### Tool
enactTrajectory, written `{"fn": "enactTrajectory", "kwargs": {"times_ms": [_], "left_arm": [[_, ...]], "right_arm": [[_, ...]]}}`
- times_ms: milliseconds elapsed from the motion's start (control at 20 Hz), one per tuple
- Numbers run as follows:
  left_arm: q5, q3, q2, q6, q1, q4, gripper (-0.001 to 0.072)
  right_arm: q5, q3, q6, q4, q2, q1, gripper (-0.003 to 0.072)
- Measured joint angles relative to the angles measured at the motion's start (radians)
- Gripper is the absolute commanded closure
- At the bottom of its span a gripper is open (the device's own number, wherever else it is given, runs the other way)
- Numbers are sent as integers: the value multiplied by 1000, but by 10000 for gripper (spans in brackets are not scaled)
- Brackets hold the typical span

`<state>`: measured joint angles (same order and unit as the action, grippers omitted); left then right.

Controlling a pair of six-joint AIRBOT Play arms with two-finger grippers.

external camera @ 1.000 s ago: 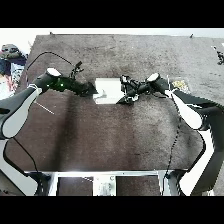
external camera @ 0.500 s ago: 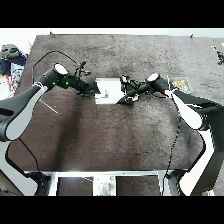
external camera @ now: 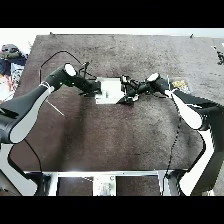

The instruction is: Fold the box and place the chain.

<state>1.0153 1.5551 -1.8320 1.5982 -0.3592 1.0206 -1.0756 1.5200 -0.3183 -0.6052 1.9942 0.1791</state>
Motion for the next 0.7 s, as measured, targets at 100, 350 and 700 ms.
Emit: {"fn": "enactTrajectory", "kwargs": {"times_ms": [100, 350, 700], "left_arm": [[-8, 3, 0, 54, -17, 46, 295], [-16, 9, -3, 183, -56, 181, 296], [41, 92, -16, 404, -134, 452, 346]], "right_arm": [[0, 0, 0, 0, 0, 0, 281], [0, 0, 0, 0, 0, 0, 281], [0, 0, 0, 0, 0, 0, 281]]}}
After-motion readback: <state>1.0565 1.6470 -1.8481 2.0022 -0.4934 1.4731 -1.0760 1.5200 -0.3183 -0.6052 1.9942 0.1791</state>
